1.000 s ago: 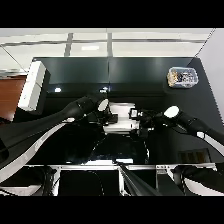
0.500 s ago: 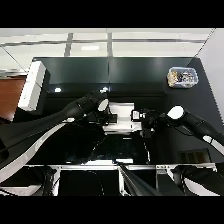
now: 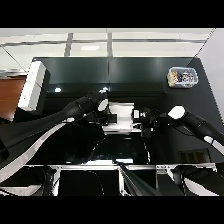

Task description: Fold the box and place the chain.

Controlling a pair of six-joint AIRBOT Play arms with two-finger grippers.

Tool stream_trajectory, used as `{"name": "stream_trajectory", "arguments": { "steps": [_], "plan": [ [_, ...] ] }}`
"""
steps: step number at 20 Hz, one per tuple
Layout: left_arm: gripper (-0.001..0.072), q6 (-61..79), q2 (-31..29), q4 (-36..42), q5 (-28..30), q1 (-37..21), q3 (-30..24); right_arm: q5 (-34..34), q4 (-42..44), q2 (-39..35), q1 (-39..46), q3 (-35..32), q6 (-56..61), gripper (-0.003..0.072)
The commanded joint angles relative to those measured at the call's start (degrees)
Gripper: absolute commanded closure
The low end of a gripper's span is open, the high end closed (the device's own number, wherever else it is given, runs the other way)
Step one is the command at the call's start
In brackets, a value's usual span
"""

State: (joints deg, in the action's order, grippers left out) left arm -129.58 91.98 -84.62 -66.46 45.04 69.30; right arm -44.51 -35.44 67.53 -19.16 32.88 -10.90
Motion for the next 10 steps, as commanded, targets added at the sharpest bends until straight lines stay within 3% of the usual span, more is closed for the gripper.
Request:
{"name": "stream_trajectory", "arguments": {
  "steps": [1,6,7,8,9,10],
  "plan": [
    [0.0682,0.13,-0.04,0.09,0.22,-0.07,0.04,0.00,8.61,0.50,-0.63,-0.04,0.02,0.0507],
    [0.0683,0.13,-0.04,0.09,0.20,-0.07,0.04,2.27,8.98,2.75,-2.38,-0.39,5.60,0.0493],
    [0.0683,0.13,-0.04,0.09,0.20,-0.07,0.04,2.58,9.09,2.75,-2.38,-0.39,6.08,0.0346],
    [0.0683,0.15,-0.04,0.07,0.17,-0.07,0.04,2.71,9.01,2.73,-2.38,-0.39,6.38,0.0255],
    [0.0683,0.13,-0.04,0.09,0.17,-0.07,0.04,2.56,8.85,2.75,-2.36,-0.39,7.82,0.0385],
    [0.0683,0.13,-0.04,0.09,0.20,-0.07,0.04,2.54,8.79,2.75,-2.36,-0.39,9.20,0.0635]
  ]
}}
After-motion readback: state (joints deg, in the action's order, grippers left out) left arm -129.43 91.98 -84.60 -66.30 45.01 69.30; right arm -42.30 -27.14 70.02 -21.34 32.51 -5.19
